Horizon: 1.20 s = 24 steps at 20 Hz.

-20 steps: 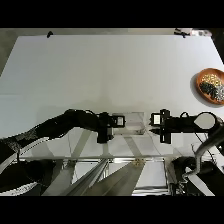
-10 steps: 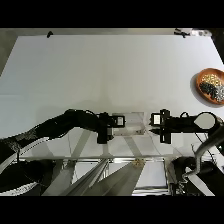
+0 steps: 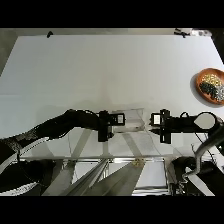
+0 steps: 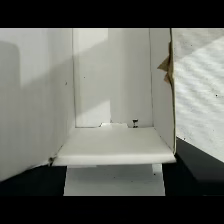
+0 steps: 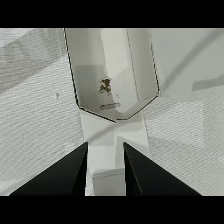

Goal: Fold the box and place the chain.

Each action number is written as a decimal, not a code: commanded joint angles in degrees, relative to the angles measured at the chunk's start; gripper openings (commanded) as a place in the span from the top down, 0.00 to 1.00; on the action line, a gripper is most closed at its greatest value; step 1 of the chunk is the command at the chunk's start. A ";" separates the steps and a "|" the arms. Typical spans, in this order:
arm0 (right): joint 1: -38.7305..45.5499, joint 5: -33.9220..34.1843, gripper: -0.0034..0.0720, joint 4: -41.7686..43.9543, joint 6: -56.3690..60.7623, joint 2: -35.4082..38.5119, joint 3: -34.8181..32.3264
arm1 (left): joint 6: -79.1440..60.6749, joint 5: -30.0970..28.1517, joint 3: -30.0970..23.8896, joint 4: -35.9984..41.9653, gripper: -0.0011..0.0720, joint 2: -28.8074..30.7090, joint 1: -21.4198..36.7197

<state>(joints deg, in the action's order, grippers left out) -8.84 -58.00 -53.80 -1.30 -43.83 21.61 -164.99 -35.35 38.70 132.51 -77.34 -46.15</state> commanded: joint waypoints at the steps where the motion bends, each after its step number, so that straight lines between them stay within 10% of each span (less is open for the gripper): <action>1: -0.02 -0.04 0.66 -0.11 0.00 -0.04 0.00 | 0.04 0.13 0.07 0.09 0.97 -0.02 -0.02; 24: -0.02 7.50 0.66 3.69 -5.46 -9.99 -0.57 | 0.02 0.04 0.07 0.09 0.97 -0.02 -0.02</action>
<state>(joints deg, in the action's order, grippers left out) -8.84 -50.63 -50.94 -4.62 -52.27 21.08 -164.94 -35.29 38.70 132.62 -77.34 -46.15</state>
